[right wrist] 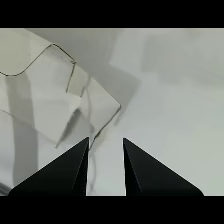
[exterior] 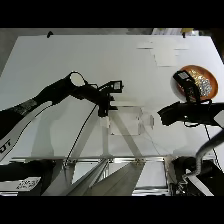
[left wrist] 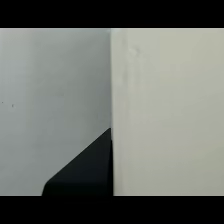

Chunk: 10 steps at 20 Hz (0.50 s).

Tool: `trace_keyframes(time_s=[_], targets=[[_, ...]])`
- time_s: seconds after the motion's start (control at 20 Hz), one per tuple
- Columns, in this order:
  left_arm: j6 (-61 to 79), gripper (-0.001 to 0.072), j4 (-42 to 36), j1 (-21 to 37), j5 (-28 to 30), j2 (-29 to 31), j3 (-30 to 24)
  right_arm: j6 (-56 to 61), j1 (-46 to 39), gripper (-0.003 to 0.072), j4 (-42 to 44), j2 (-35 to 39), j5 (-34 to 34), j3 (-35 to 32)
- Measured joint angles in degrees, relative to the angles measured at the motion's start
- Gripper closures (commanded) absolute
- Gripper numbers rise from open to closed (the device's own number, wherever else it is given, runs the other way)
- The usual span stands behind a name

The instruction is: Fold the box and place the chain.

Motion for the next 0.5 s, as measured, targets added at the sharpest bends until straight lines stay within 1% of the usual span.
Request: trace_keyframes(time_s=[0.15,0.5], targets=[[-1.07,0.0706,0.5,-0.11,1.97,-1.44,-0.02,-0.11,0.0,0.0446,-1.53,0.09,0.42,0.28],[0.0,0.0706,0.07,-0.22,3.02,-3.58,-0.04,-0.17,0.0,0.0448,-2.58,0.11,0.61,0.44]])
